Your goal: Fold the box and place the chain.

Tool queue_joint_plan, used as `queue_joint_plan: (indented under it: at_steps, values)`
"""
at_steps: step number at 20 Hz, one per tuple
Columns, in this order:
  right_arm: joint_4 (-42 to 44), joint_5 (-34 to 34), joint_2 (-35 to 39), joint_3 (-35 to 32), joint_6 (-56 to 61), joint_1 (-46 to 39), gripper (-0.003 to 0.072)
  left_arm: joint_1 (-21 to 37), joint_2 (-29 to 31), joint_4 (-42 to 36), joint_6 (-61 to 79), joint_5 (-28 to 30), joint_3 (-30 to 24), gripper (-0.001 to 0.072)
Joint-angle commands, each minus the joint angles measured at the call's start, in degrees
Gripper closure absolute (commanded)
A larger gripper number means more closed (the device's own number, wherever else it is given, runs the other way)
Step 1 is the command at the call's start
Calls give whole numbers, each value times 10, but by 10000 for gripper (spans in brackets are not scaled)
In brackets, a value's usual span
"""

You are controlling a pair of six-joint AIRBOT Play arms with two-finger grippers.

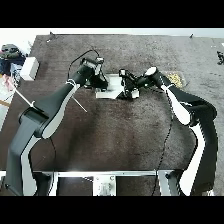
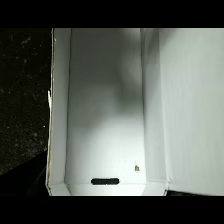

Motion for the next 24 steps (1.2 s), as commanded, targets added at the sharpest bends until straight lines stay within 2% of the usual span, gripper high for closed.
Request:
queue_joint_plan:
  at_steps: [1, 6, 11, 15, 17, 18, 21, 24]
  values:
    - [0, -1, 0, 0, 1, 0, 219, 0, 30, -2, 64, -6, 3, -11]
    - [0, -1, 0, 0, 0, 0, 218, 21, 82, -2, 127, -5, 4, -11]
    - [0, -1, 0, 0, 0, 0, 218, 56, 93, -15, 193, -7, 4, -6]
    - [0, -1, 0, 0, 1, 0, 219, 64, 93, -11, 218, 74, 4, -5]
    - [0, -1, 0, 0, 0, 0, 218, 68, 91, -45, 251, 111, -8, -6]
    - [0, -2, 0, 0, 1, 0, 218, 81, 91, -93, 292, 123, -16, -6]
    - [0, -1, 0, 0, 0, 0, 219, 157, 90, -349, 491, 123, -30, -6]
    - [0, -1, 0, 0, 0, 0, 219, 222, 85, -549, 726, 78, -59, -6]
